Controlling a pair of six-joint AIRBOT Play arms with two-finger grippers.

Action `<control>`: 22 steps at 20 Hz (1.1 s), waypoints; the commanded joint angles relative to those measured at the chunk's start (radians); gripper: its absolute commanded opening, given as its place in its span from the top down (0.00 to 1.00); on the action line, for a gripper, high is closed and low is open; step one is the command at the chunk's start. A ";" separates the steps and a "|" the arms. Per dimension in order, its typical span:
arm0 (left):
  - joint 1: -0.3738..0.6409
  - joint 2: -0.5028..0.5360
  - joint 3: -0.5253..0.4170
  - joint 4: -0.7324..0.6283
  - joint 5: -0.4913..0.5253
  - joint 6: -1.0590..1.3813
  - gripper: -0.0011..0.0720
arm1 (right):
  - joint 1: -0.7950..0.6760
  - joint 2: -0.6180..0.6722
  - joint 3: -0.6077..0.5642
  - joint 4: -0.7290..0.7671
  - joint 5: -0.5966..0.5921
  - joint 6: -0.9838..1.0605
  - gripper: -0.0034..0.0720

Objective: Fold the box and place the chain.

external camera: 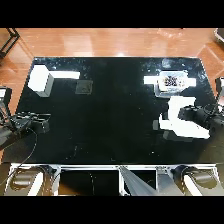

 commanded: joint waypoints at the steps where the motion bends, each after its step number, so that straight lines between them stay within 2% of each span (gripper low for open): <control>1: 0.000 0.000 0.000 0.000 0.000 0.000 0.95 | 0.000 0.001 0.000 0.000 0.000 0.000 0.93; 14: 0.000 0.000 0.000 0.000 0.000 0.000 0.95 | 0.000 0.001 0.000 0.000 0.001 0.000 0.93; 18: 0.000 0.000 0.000 0.000 0.001 0.000 0.95 | 0.000 0.001 0.000 -0.011 0.077 0.000 0.93; 22: 0.000 0.000 0.000 -0.011 0.105 0.000 0.95 | 0.000 0.001 0.000 -0.002 0.069 0.000 0.93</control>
